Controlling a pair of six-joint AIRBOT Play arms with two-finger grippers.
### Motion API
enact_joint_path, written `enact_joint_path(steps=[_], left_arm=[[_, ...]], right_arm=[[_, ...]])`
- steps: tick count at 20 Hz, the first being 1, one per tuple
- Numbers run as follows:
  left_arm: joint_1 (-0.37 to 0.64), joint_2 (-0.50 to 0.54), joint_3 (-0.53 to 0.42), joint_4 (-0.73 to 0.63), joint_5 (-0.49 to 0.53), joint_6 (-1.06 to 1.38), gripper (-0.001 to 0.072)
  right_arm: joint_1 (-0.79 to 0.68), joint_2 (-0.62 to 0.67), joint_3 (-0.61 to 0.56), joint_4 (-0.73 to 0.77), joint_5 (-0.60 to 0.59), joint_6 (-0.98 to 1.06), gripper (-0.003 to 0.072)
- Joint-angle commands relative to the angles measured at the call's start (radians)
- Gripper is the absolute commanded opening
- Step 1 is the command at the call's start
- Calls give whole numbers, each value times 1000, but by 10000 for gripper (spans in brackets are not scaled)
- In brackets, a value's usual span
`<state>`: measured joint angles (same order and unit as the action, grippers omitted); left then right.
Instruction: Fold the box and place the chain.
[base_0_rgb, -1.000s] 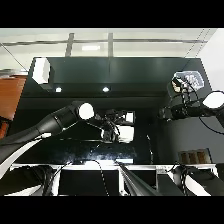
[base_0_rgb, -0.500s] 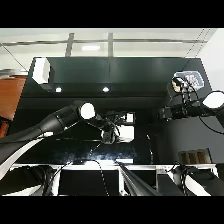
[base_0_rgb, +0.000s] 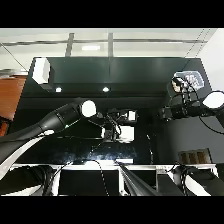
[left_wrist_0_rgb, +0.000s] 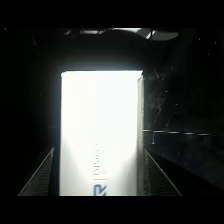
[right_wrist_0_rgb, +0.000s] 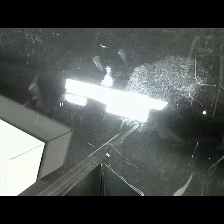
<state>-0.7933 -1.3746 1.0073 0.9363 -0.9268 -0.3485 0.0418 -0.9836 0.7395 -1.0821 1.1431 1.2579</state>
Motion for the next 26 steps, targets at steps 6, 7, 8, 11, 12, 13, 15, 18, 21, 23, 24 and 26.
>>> enact_joint_path(steps=[6,7,8,11,12,13,15,18,21,23,24,26], left_arm=[[0,-18,6,58,-37,-82,720],[0,-18,6,58,-26,-82,720],[0,-18,6,58,-16,-82,720],[0,-17,6,58,-12,-82,720],[1,-15,6,58,-12,-82,720],[1,-13,6,58,-8,-82,720],[2,-7,7,57,5,-83,720],[2,-6,7,56,3,-86,720],[2,-6,6,54,1,-90,720],[2,-6,6,55,-8,-106,720],[2,-6,6,55,-15,-106,720],[2,-6,6,55,-19,-106,720]], right_arm=[[0,1,-1,0,-3,-6,21],[0,0,0,0,-3,-6,21],[0,1,0,0,-3,-6,21],[0,1,0,0,-3,-8,21],[0,1,0,0,-3,-9,21],[0,1,-1,0,-3,-9,21],[0,1,-1,0,-2,-9,21],[0,1,0,0,-2,-9,21],[0,1,0,0,-2,-9,21],[0,1,0,0,-3,-10,21],[0,1,0,0,-3,-10,21],[0,1,0,0,-3,-10,21]])
